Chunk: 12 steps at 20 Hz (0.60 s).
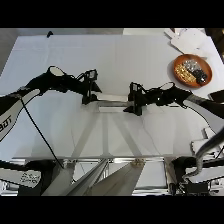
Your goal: Fold the box and place the chain.
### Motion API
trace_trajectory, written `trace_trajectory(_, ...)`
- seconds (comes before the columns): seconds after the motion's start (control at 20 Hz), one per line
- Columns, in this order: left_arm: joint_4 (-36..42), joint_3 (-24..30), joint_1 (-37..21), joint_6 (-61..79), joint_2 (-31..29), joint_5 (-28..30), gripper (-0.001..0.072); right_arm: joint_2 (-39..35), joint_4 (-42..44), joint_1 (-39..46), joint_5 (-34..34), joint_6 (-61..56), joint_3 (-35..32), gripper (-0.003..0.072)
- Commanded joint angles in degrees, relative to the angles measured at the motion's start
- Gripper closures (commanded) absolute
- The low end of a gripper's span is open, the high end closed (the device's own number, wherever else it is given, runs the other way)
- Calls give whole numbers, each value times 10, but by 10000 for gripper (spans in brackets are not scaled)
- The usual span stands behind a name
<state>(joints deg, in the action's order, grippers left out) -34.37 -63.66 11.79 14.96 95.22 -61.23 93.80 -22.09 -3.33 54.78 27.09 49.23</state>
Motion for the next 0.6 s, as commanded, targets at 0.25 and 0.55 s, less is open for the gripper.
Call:
trace_trajectory(0.25,-3,0,-86,-3,-47,-42,253,0,-2,0,3,2,0,275)
trace_trajectory(0.55,-104,0,-90,-136,-75,-170,699,0,-2,0,3,2,0,275)
